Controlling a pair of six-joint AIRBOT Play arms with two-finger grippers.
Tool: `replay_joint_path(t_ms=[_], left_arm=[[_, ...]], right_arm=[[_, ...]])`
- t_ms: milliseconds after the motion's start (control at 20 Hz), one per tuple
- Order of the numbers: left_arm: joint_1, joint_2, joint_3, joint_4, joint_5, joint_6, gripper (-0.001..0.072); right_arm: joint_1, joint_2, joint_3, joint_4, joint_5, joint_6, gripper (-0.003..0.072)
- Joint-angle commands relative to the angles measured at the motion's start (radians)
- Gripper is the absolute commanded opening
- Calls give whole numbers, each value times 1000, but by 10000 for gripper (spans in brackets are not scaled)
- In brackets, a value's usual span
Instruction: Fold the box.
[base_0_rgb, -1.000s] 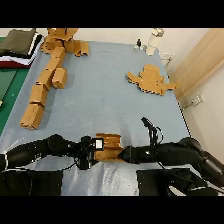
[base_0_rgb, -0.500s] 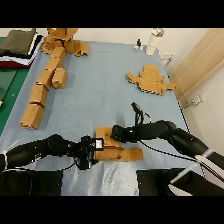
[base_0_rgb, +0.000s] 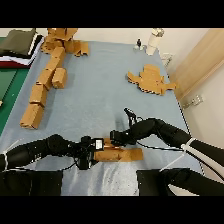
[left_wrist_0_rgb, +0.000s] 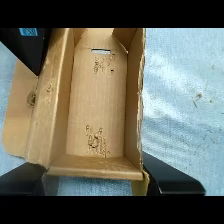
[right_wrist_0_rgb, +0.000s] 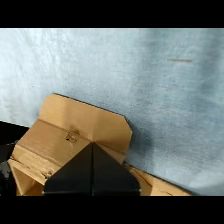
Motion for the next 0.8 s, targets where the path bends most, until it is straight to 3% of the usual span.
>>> replay_joint_path(t_ms=[0,200,400,600,750], left_arm=[[0,0,0,0,1,0,412],[0,0,0,0,0,0,412],[0,0,0,0,1,0,412],[0,0,0,0,1,-1,412],[0,0,0,0,1,0,412]], right_arm=[[2,-8,0,-2,-17,-20,3],[1,42,1,-10,-11,-63,3],[-1,262,4,-157,-39,-60,3],[9,476,3,-285,-374,-79,3],[33,557,-3,-293,-610,-296,5]])
